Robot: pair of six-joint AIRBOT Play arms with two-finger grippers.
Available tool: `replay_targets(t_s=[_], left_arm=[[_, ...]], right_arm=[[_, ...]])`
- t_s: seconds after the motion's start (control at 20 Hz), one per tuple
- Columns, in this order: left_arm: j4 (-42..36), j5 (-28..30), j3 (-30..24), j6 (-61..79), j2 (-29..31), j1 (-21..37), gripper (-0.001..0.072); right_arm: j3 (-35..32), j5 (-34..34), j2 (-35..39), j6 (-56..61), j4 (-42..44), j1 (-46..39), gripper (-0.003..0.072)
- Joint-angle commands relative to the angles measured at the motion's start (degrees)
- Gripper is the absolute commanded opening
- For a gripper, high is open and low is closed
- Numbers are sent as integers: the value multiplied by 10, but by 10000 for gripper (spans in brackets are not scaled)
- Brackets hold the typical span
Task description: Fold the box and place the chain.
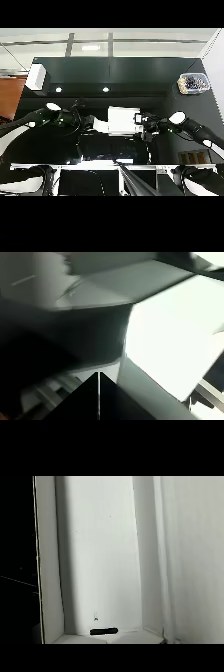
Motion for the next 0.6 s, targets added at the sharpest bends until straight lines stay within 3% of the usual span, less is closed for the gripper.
replay_targets(t_s=[0.0, 0.05, 0.1, 0.2, 0.4, 0.55], left_arm=[[2, -23, 42, 21, -9, -19, 38], [16, -27, 50, 18, -9, -15, 134], [25, -36, 56, 14, -9, -9, 274], [30, -61, 66, 12, -9, 7, 628], [36, -131, 90, 12, -9, 12, 641], [61, -124, 116, -9, -9, -11, 635]], right_arm=[[0, 0, 0, 0, 0, 1, 96], [0, 0, 0, 0, 0, 1, 96], [0, 0, 0, 0, 0, 1, 96], [0, 0, 0, 0, 0, 0, 96], [0, 0, 0, 0, 0, 1, 95], [0, 0, 0, 0, 0, 1, 96]])
